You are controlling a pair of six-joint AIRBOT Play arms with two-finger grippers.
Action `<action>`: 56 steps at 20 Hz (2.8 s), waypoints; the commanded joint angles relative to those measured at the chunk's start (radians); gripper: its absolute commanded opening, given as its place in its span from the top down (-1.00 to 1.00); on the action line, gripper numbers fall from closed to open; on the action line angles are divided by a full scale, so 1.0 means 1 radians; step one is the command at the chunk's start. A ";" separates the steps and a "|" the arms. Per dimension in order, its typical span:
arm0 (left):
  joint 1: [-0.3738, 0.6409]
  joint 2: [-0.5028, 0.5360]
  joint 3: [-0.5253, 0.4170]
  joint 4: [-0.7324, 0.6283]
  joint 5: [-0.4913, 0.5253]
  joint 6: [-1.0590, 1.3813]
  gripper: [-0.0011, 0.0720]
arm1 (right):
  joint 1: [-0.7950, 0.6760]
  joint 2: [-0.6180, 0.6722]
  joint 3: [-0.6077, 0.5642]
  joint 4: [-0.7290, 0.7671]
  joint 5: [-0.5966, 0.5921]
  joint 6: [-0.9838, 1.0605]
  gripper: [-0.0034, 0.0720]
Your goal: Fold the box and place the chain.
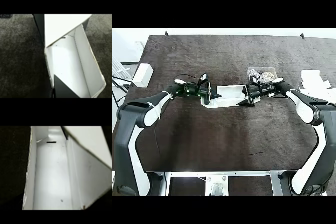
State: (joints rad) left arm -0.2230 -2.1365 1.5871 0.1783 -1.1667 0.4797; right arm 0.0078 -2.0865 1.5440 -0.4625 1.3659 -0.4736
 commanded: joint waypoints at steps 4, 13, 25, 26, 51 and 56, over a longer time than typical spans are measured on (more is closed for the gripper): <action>-0.001 0.000 0.001 0.000 -0.001 0.000 0.92 | 0.003 -0.006 0.007 0.003 0.000 -0.002 -0.95; -0.001 0.000 0.001 0.000 -0.001 0.000 0.92 | 0.003 -0.018 0.015 -0.003 -0.015 -0.029 -0.89; -0.001 0.001 0.001 0.000 -0.001 0.000 0.92 | 0.003 -0.022 0.024 -0.027 -0.029 -0.044 -0.83; -0.001 0.000 0.001 0.000 -0.001 0.000 0.92 | 0.003 -0.022 0.024 -0.027 -0.022 -0.052 -0.79; -0.001 0.000 0.001 0.000 -0.002 0.000 0.92 | 0.002 -0.022 0.024 -0.009 -0.003 -0.059 -0.64; -0.001 0.001 0.001 -0.001 -0.001 0.000 0.92 | 0.003 -0.021 0.024 -0.009 -0.003 -0.059 -0.64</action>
State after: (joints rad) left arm -0.2234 -2.1365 1.5871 0.1783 -1.1679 0.4797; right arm 0.0101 -2.1086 1.5677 -0.4717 1.3632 -0.5316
